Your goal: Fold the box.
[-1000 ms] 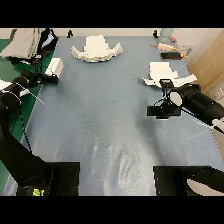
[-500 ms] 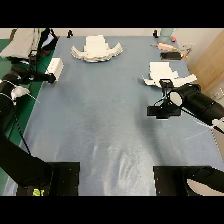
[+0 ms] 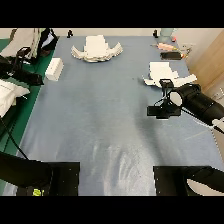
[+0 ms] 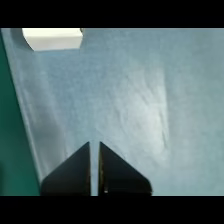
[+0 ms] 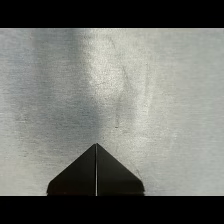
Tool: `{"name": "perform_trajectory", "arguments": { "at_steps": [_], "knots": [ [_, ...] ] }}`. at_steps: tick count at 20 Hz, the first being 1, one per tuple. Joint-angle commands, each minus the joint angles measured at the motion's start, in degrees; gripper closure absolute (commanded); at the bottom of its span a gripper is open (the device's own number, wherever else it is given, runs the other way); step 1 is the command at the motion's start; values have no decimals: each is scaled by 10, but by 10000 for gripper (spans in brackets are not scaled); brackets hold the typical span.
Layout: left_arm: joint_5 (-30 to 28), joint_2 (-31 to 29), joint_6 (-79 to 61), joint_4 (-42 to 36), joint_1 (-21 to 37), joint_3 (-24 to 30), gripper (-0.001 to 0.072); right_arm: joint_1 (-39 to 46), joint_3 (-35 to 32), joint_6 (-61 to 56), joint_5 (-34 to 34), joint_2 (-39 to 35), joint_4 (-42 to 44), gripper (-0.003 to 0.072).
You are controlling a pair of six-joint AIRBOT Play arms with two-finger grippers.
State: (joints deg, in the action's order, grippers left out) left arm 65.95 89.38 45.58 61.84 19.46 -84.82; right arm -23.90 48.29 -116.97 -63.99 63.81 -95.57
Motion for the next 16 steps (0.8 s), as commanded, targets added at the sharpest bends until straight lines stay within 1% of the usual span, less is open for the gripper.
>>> {"name": "perform_trajectory", "arguments": {
  "at_steps": [1,2,4,7,9,10,12,14,16],
  "knots": [
    [126,-49,41,-6,-19,0,696,0,1,0,0,0,0,682],
    [138,-65,40,-16,-36,0,698,0,1,0,0,0,0,682],
    [137,-100,49,-20,-80,0,699,0,1,0,0,0,0,683],
    [130,-142,85,-20,-167,4,699,0,1,0,0,0,0,683],
    [120,-162,113,-20,-224,32,699,0,1,0,0,0,0,683],
    [106,-172,125,-20,-252,54,699,0,1,0,0,0,0,683],
    [52,-198,136,-20,-315,118,699,0,1,0,0,0,0,682],
    [-22,-226,149,-20,-371,188,699,0,1,0,0,0,0,682],
    [-95,-244,166,-18,-418,245,699,0,1,0,0,0,0,683]
  ]
}}
